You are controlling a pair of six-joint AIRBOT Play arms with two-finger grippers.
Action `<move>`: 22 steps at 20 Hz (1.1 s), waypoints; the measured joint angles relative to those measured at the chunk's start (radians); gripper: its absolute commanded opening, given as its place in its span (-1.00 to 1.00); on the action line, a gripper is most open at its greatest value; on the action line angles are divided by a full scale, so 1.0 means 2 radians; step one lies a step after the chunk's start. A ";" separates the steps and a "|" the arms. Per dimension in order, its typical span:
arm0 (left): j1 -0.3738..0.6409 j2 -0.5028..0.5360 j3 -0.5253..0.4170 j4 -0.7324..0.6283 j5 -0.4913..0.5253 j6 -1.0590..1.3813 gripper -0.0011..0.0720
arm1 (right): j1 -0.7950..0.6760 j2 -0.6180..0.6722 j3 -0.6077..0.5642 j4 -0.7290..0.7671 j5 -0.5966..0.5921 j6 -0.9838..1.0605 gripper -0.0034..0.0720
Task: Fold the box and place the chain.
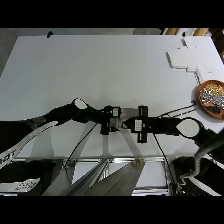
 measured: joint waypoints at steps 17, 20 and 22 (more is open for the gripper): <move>0.000 0.000 0.000 0.000 0.000 0.000 -0.40 | -0.201 0.023 -0.006 -0.210 0.106 0.075 -0.44; 0.000 0.000 0.000 0.000 0.000 0.000 -0.40 | -0.225 0.001 -0.015 -0.232 0.120 0.055 -0.44; 0.000 0.000 0.000 0.000 0.000 0.000 -0.40 | -0.232 -0.019 -0.020 -0.239 0.125 0.031 -0.44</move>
